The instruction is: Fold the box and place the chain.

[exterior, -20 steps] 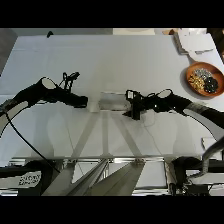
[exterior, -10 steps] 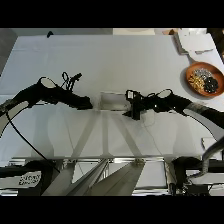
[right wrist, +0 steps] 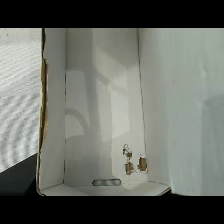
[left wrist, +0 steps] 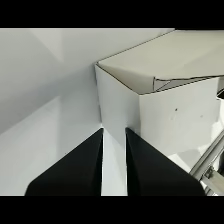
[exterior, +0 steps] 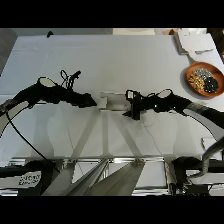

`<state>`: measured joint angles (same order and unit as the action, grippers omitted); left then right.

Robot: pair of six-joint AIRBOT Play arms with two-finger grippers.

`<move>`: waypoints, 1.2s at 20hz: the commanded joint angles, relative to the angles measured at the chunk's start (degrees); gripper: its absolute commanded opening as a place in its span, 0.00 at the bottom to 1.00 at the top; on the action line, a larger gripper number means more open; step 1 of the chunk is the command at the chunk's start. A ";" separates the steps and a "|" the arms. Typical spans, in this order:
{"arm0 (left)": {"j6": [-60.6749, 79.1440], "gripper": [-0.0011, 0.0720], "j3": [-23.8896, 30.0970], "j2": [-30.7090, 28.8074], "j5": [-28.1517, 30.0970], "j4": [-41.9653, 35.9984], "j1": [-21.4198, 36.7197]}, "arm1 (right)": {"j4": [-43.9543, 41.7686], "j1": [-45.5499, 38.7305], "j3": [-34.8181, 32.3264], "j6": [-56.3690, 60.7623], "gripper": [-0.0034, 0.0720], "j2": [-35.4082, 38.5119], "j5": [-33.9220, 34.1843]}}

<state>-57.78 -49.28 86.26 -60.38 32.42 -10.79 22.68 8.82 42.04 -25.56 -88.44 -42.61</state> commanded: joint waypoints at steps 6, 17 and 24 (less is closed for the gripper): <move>3.82 0.24 0.02 -0.02 -0.57 -6.45 0.00 | -0.02 0.02 -0.02 0.00 0.56 -0.02 -0.02; 3.78 0.50 0.02 0.04 2.75 -4.92 -5.03 | 0.00 0.04 -0.02 0.00 0.56 -0.02 -0.02; 3.85 0.50 0.02 0.04 9.03 -4.50 -7.21 | -0.02 0.02 -0.02 0.00 0.56 -0.02 -0.02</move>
<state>-54.00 -49.30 86.26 -54.98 27.88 -16.82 22.70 8.82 42.04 -25.58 -88.44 -42.63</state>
